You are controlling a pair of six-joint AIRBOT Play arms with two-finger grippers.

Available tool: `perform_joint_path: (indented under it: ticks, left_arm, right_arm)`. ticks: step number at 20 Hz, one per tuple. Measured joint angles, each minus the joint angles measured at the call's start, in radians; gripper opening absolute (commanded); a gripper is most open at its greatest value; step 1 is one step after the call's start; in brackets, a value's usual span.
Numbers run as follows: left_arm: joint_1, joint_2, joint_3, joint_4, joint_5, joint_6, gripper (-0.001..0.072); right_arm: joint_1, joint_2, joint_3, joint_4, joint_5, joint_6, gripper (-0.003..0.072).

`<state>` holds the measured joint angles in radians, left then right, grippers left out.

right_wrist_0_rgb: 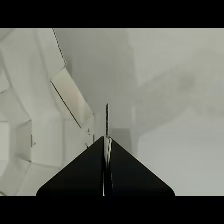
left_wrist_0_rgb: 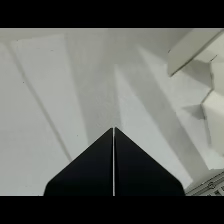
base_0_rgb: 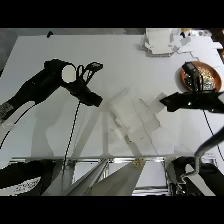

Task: Fold the box and place the chain.

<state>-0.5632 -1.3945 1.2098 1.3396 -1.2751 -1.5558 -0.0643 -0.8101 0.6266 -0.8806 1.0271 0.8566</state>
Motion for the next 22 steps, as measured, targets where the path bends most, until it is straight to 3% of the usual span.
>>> perform_joint_path:
  ticks: [5, 12, 15, 20, 21, 22]
  left_arm:
    - [0.0, 0.0, 0.0, -0.004, 0.023, 0.015, 0.001]
    - [0.014, 0.031, -0.012, -0.049, 0.043, 0.14, 0.0002]
    - [0.03, 0.105, -0.087, -0.074, 0.107, 0.173, 0.0003]
    - [0.046, 0.197, -0.295, -0.113, 0.235, 0.238, 0.0003]
    - [0.046, 0.197, -0.319, -0.119, 0.254, 0.242, 0.001]
    - [0.047, 0.193, -0.336, -0.131, 0.283, 0.244, 0.0152]
  right_arm:
    - [0.051, 0.216, -0.212, 0.036, -0.152, 0.053, 0.0015]
    - [0.064, 0.285, -0.286, -0.02, -0.241, 0.135, 0.0016]
    - [0.064, 0.289, -0.293, -0.03, -0.269, 0.15, 0.0016]
    - [0.064, 0.291, -0.296, -0.037, -0.287, 0.161, 0.0016]
    - [0.064, 0.291, -0.296, -0.038, -0.289, 0.162, 0.0016]
    - [0.064, 0.291, -0.296, -0.039, -0.289, 0.164, 0.0016]
